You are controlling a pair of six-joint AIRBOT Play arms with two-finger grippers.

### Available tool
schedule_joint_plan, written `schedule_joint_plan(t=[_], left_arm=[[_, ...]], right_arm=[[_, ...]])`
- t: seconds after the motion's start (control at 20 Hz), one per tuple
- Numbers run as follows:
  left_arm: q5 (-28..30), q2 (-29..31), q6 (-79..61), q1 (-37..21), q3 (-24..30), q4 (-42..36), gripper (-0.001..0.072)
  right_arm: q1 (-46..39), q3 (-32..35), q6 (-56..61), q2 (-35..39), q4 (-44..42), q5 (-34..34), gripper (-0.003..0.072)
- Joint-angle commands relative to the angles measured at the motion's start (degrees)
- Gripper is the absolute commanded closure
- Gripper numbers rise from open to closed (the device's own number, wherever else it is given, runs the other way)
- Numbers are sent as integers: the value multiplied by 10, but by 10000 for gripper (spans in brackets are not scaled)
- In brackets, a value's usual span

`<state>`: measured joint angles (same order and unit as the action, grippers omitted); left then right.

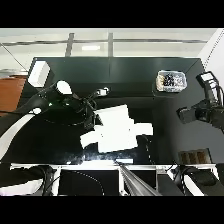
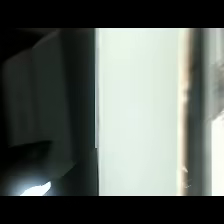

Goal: Fold the box and place the chain.

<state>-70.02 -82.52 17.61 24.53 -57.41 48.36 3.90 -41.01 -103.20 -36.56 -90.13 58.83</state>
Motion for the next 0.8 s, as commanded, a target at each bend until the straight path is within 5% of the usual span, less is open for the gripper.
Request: schedule_joint_plan(t=[0.0,0.1,0.2,0.75], left_arm=[[92,39,9,45,-5,92,685],[191,49,9,55,24,80,682],[222,41,-4,54,56,65,680],[155,25,-61,68,54,72,677]], right_arm=[[-2,2,-53,-2,-60,-42,-12],[-2,22,-191,-12,-157,-37,-12],[-1,43,-295,-26,-253,-35,-12],[148,129,-522,-78,-292,-99,-11]])
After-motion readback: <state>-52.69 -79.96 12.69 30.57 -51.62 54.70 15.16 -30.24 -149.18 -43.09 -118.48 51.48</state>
